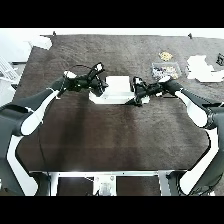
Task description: Fold the box and place the chain.
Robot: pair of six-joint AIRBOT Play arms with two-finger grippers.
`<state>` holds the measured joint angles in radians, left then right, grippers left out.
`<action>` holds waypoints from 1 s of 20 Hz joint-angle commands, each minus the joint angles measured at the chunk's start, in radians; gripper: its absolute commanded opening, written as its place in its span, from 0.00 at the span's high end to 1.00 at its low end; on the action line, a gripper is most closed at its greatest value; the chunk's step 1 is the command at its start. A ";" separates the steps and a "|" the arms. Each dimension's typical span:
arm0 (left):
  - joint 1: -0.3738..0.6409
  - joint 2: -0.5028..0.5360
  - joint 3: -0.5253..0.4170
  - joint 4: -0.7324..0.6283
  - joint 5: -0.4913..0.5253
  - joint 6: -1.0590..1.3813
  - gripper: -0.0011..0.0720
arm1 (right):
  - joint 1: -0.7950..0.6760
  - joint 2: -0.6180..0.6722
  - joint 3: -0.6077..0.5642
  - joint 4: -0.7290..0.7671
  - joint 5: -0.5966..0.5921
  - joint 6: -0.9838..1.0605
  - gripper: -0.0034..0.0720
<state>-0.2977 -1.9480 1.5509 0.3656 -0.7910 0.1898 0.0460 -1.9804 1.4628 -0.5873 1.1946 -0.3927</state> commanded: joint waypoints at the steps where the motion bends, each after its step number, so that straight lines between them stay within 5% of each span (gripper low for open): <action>1: 0.000 -0.003 0.001 0.001 -0.002 0.002 0.96 | 0.001 0.000 0.000 0.000 0.000 -0.001 0.20; 7: 0.007 0.023 0.003 0.003 -0.008 0.001 0.96 | 0.001 0.000 0.000 0.000 0.000 0.000 0.20; 10: 0.039 0.085 0.005 0.007 -0.094 -0.002 0.96 | 0.001 0.000 0.000 0.000 0.000 0.000 0.20; 11: 0.058 0.104 0.006 0.016 -0.155 -0.001 0.90 | 0.001 0.000 0.000 0.000 0.000 0.000 0.20; 12: 0.082 0.121 0.016 0.032 -0.231 -0.007 0.43 | 0.001 0.000 0.000 0.000 0.000 0.000 0.20; 13: 0.103 0.132 0.026 0.051 -0.286 -0.043 0.16 | 0.001 0.000 0.000 0.000 0.000 -0.001 0.20; 16: 0.119 0.137 0.066 0.228 -0.405 -0.143 0.14 | 0.001 0.000 0.000 0.000 0.000 0.000 0.20; 17: 0.111 0.136 0.066 0.303 -0.410 -0.175 0.05 | 0.001 0.000 0.000 0.000 0.000 0.000 0.20; 20: 0.069 0.134 0.066 0.504 -0.391 -0.226 0.06 | 0.001 0.000 0.000 0.000 0.000 0.000 0.20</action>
